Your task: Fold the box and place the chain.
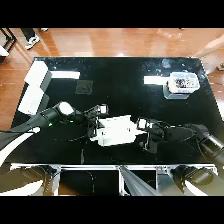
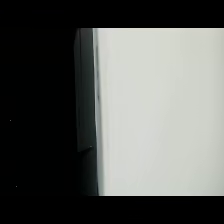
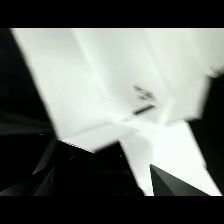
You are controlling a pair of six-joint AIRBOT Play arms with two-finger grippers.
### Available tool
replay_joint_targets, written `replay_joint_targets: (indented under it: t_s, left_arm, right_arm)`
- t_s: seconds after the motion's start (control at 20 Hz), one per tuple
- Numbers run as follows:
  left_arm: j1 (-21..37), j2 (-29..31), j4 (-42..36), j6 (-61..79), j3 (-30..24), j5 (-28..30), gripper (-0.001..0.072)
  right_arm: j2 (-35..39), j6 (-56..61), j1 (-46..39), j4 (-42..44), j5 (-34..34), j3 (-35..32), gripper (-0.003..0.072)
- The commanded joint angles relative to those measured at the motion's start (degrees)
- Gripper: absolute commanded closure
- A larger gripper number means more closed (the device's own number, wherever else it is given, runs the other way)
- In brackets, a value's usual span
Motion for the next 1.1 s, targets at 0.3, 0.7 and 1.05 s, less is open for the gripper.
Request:
replay_joint_targets:
  t_s: [0.3,0.7,1.05]
  left_arm:
    - [0.0,0.0,0.0,0.0,0.0,-0.3,0.0685]
    - [0.0,0.0,0.0,0.0,0.0,-0.6,0.0685]
    - [0.0,0.0,0.0,0.0,0.0,-0.8,0.0686]
  right_arm:
    - [-3.6,-3.7,9.2,1.9,13.3,0.0,-0.0012]
    - [-3.6,-0.2,8.9,-2.2,16.2,3.5,-0.0012]
    - [-3.6,0.3,6.8,1.7,14.6,5.7,-0.0012]
